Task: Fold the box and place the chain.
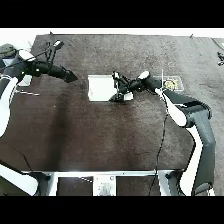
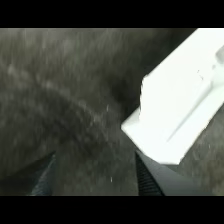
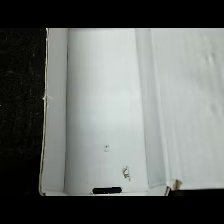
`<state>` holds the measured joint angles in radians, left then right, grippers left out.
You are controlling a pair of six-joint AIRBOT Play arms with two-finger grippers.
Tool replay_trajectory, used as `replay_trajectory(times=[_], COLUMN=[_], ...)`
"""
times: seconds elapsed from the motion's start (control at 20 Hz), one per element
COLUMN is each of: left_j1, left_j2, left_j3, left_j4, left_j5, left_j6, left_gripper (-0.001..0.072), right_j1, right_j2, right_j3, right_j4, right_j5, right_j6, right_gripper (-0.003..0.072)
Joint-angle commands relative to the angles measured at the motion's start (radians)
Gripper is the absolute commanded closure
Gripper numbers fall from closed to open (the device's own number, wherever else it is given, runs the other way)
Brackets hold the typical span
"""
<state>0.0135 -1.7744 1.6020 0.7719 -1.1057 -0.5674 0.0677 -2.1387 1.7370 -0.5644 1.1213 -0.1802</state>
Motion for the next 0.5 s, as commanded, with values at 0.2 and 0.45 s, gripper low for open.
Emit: replay_trajectory(times=[0.2,0.45], left_j1=[0.011,0.011], left_j2=[-0.233,-0.340], left_j3=[0.138,0.203], left_j4=[-0.204,-0.204], left_j5=[-0.091,-0.298], left_j6=[0.278,0.601], left_gripper=[0.0194,0.0195], right_j1=[0.001,0.001], right_j2=[0.000,0.000], right_j3=[0.001,0.001], right_j4=[0.000,0.000], right_j5=[0.000,0.000], right_j6=[0.000,0.000], right_gripper=[0.0314,0.0314])
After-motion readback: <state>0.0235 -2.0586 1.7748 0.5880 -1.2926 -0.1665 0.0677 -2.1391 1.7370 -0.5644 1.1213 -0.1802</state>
